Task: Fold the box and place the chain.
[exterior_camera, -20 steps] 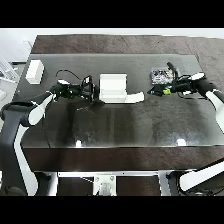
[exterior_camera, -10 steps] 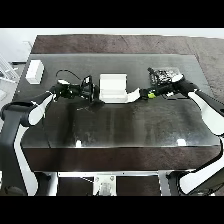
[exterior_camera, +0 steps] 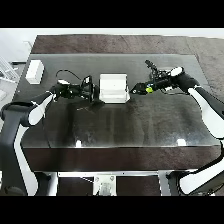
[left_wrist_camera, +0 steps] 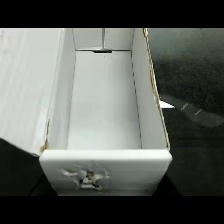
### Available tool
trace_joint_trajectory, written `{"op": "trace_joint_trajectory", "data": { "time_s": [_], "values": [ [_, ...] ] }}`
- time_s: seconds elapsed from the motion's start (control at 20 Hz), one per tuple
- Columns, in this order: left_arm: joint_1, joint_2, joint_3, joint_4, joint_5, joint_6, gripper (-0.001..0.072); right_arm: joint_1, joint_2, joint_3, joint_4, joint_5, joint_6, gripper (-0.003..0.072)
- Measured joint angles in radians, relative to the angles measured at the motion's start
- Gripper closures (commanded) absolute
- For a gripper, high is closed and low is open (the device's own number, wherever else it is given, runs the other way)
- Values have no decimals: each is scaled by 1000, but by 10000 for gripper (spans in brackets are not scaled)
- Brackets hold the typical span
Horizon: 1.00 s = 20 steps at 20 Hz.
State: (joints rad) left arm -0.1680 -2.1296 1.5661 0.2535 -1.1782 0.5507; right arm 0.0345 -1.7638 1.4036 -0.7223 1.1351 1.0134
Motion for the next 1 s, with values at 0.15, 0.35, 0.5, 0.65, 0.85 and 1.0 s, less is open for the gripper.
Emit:
{"op": "trace_joint_trajectory", "data": {
  "time_s": [0.15, 0.35, 0.5, 0.65, 0.85, 1.0],
  "values": [
    [0, 0, 0, 0, 0, 0, 226, 7, 2, 4, 6, 5, 17, 385],
    [0, 0, 0, 0, 0, 0, 226, 23, 3, 15, 11, 9, 23, 290],
    [0, 0, 0, 0, 0, 0, 226, 35, 3, 20, 6, 10, 24, 256],
    [0, 0, 0, 0, 0, 0, 225, 45, 3, 24, -8, 10, 32, 251],
    [0, 0, 0, 0, 0, 0, 226, 59, 3, 44, -53, 10, 72, 250],
    [0, 0, 0, 0, 0, 0, 226, 77, 3, 67, -92, 10, 107, 250]
  ]
}}
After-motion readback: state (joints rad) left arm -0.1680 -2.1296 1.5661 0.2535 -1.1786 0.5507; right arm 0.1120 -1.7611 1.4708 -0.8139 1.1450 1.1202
